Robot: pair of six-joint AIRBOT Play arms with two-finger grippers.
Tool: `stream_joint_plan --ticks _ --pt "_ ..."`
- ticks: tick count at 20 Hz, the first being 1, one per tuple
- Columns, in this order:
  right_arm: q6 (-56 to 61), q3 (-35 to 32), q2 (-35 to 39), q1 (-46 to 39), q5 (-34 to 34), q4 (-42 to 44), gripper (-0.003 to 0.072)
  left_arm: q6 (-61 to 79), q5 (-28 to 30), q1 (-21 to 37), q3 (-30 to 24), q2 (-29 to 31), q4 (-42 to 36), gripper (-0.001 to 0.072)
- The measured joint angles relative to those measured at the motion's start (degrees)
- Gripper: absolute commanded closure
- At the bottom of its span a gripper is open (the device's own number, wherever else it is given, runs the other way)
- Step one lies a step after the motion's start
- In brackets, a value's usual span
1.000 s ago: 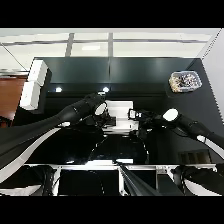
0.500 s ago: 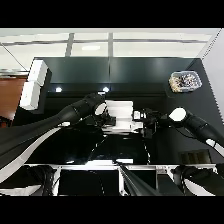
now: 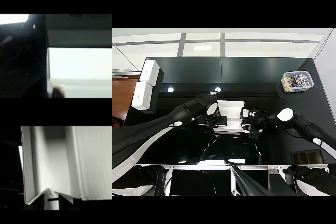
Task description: Fold the box and place the chain.
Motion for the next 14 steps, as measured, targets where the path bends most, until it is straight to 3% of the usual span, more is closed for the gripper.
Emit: stream_joint_plan --ticks 4,6,7,8,9,10,11,14 --pt "0.1 0.0 -0.9 1.0 -1.6 2.1 0.0499 0.0 0.0 0.0 0.0 0.0 -0.1 0.0684" --pt "0.7 0.0 -1.0 1.2 -1.8 2.7 0.0327 0.0 0.2 0.0 0.0 0.0 -0.2 0.0684" --pt "0.8 0.0 -1.1 1.3 -1.9 2.8 0.0505 0.0 0.2 0.0 0.0 0.0 -0.3 0.0684" --pt "1.2 0.0 -1.2 1.3 -2.0 2.9 0.0504 0.0 0.2 0.0 0.0 0.0 -0.3 0.0684" --pt "1.6 0.0 -1.2 1.4 -2.1 3.0 0.0323 0.0 0.4 0.0 0.0 0.0 -0.3 0.0684" --pt "1.6 0.0 -1.2 1.4 -2.1 3.1 0.0444 0.0 0.4 0.0 0.0 0.0 -0.4 0.0684" --pt "1.9 0.0 -1.2 1.4 -2.2 3.1 0.0642 0.0 0.4 0.0 0.0 0.0 -0.4 0.0684" --pt "5.2 0.0 -1.0 1.3 -2.1 2.5 0.0669 -0.1 0.4 0.0 0.0 0.0 -0.5 0.0683"
